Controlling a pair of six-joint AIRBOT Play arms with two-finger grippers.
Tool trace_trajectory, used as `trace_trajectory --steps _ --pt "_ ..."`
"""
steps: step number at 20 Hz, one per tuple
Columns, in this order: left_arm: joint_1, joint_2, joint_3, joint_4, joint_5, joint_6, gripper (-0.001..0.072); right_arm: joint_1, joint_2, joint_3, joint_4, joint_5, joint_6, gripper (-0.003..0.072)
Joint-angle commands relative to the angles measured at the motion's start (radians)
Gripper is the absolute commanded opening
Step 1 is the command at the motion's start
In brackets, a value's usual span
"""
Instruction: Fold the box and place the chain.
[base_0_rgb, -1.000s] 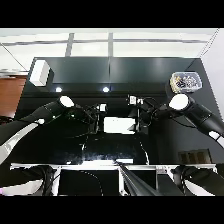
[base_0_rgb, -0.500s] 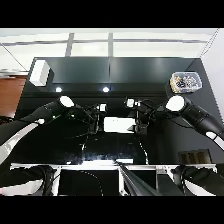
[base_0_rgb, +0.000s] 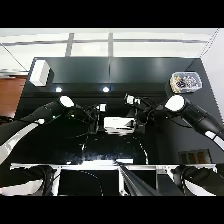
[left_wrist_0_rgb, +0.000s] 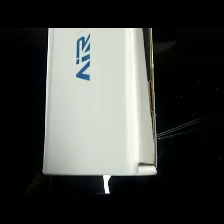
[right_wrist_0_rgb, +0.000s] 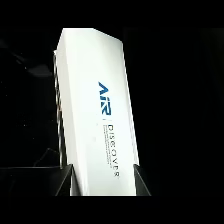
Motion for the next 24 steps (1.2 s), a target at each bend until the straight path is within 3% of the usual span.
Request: trace_trajectory --steps 1,10,11,12,24 --pt "-0.001 -0.001 0.001 0.001 -0.001 0.002 0.0469 0.000 -0.001 0.001 0.011 0.003 0.026 0.0432" --pt "-0.001 -0.001 0.001 0.001 0.000 0.002 0.0470 0.000 -0.013 -0.006 0.008 0.003 0.034 0.0427" --pt "-0.001 -0.001 0.001 0.001 0.000 0.002 0.0469 0.001 -0.013 -0.006 0.007 0.003 0.034 0.0298" --pt "-0.001 -0.001 0.001 0.001 0.000 0.002 0.0469 0.000 -0.013 -0.006 0.007 0.003 0.034 0.0247" --pt "-0.001 -0.001 0.001 0.001 0.000 0.002 0.0469 0.001 -0.013 -0.006 0.006 0.004 0.034 0.0288"
